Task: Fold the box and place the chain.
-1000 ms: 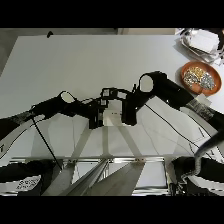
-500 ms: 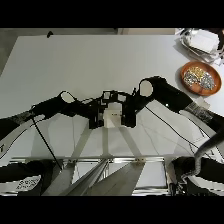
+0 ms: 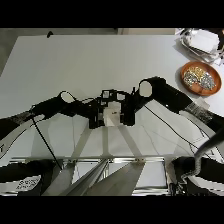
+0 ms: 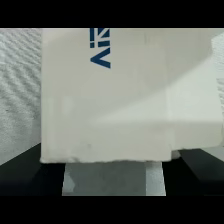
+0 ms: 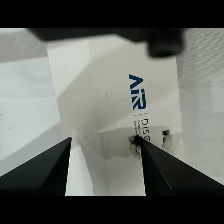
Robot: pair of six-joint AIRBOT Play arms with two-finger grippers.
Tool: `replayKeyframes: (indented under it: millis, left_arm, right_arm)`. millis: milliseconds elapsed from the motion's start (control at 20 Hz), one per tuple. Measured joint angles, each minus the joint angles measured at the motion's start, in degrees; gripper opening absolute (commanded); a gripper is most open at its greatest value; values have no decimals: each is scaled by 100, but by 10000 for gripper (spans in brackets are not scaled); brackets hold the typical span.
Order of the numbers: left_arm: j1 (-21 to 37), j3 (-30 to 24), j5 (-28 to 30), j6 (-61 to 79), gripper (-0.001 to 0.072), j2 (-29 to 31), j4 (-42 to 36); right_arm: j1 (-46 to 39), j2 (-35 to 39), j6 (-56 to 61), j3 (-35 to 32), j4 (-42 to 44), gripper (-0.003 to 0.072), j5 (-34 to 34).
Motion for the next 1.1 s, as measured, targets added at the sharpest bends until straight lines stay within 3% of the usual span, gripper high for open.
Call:
replayKeyframes:
  millis: [150, 300, 450, 1100]
  left_arm:
    - [0, 2, 9, 4, 212, 2, 0]
    - [2, 4, 17, 17, 212, 2, 11]
    - [2, 4, 15, 26, 212, 2, 17]
    - [2, 4, 4, 20, 212, 2, 15]
  right_arm:
    - [7, 0, -4, 0, -11, 455, -109]
    - [7, 0, -9, 0, -17, 334, -216]
    - [7, 0, -24, 0, -20, 273, -234]
    - [9, 208, -157, 2, -195, 263, -409]
